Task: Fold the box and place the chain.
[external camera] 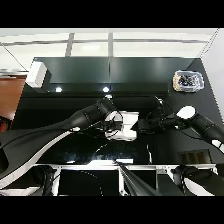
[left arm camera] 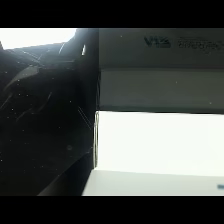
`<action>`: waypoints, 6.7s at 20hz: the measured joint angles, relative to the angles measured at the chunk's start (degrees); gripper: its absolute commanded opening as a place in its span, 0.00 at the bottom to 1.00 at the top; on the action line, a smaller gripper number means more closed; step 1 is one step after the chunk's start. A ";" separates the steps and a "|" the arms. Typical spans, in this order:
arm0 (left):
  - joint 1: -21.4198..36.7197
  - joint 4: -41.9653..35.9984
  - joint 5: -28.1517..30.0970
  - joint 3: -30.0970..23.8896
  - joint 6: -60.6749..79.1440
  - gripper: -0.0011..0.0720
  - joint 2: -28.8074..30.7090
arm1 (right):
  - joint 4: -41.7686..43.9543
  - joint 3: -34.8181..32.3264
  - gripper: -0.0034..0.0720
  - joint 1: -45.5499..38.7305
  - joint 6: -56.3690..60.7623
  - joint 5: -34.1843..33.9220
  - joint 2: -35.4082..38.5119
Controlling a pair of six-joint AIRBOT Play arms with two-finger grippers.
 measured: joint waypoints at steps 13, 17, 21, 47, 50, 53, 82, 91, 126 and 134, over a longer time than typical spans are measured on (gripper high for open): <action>0.00 -0.02 0.35 0.00 0.15 0.04 0.00 | -30.60 8.33 0.62 16.17 30.56 -3.34 -0.20; 0.00 -0.02 0.35 0.00 0.15 0.04 0.00 | -36.54 11.56 0.62 19.06 37.92 -0.61 -2.27; 0.00 -0.02 0.33 0.00 0.13 0.04 0.00 | -42.77 16.17 0.45 22.69 45.46 4.79 -5.90; 0.00 0.00 0.24 0.00 0.04 0.04 -0.02 | -47.74 18.75 0.31 27.30 60.94 7.39 -13.33; 0.00 0.00 0.28 0.00 0.17 0.04 0.00 | -47.01 18.75 0.32 27.34 60.92 6.56 -13.38; 0.00 0.00 0.13 0.00 0.15 0.04 0.00 | -46.84 18.71 0.06 27.34 61.09 6.78 -13.38; 0.00 0.00 0.33 0.00 0.11 0.04 0.00 | -87.14 15.12 0.42 4.90 57.96 4.39 13.68; 0.00 0.00 0.33 0.00 0.09 0.04 0.00 | -60.26 40.44 0.97 -28.02 43.69 -10.19 -17.92; 0.00 -0.02 0.31 0.00 0.11 0.04 -0.02 | -43.69 65.29 0.05 -31.43 13.64 7.61 -18.58; 0.00 -0.02 0.31 0.00 0.11 0.04 0.00 | -26.14 48.37 0.05 -27.56 1.40 26.47 0.87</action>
